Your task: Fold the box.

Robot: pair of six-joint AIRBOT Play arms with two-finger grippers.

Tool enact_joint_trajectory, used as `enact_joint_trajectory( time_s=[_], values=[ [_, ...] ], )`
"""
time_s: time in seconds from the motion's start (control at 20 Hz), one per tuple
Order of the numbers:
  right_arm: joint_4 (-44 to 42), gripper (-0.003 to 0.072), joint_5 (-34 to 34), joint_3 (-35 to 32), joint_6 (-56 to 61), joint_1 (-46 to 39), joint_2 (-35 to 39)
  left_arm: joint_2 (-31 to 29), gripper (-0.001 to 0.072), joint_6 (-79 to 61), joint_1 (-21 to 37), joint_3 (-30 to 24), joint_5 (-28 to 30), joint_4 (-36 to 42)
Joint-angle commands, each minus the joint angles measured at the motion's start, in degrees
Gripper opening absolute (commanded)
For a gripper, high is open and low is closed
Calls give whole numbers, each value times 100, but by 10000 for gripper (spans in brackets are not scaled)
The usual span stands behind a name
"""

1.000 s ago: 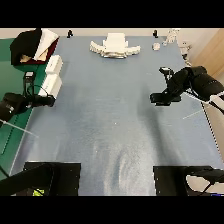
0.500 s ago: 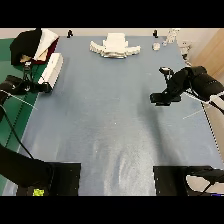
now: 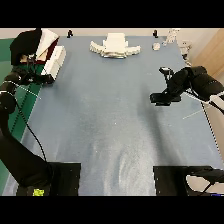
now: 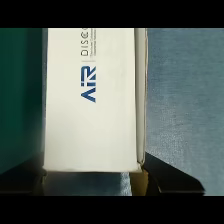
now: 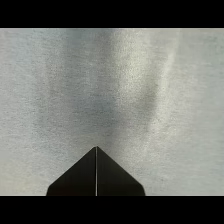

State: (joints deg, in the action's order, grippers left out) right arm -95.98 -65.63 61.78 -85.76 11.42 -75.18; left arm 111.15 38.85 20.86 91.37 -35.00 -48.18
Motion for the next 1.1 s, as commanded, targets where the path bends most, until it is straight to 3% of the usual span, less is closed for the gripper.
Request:
enact_joint_trajectory(
  time_s=[0.0, 0.2, 0.25, 0.3, 0.55, 0.75, 0.85, 1.0, 1.05],
  values=[
    [0, 5, 2, 4, 0, -2, -4, 103, 463, -66, -52, 140, -57, 59],
    [0, 5, 2, 4, -2, -2, -4, 103, 464, -63, -52, 140, -7, 59],
    [0, 5, 2, 4, 0, -2, -4, 103, 542, -22, -52, 140, -9, 57],
    [0, 5, 2, 4, 0, -2, -4, 103, 697, -13, -52, 140, -15, 55],
    [0, 5, 0, 4, 0, -2, -4, -109, 698, 330, 70, 144, -367, -271],
    [0, 5, 2, 4, 0, -2, -4, -660, 699, 769, 393, 304, -2059, -1054],
    [0, 5, 2, 4, 0, -2, -4, -951, 698, 782, 535, 433, -3195, -1213],
    [0, 5, 2, 4, 0, -2, -4, -1368, 696, 1110, 608, 439, -4365, -1196],
    [0, 5, 0, 4, -2, -2, -4, -1480, 564, 1373, 586, 439, -4688, -1158]
  ],
)
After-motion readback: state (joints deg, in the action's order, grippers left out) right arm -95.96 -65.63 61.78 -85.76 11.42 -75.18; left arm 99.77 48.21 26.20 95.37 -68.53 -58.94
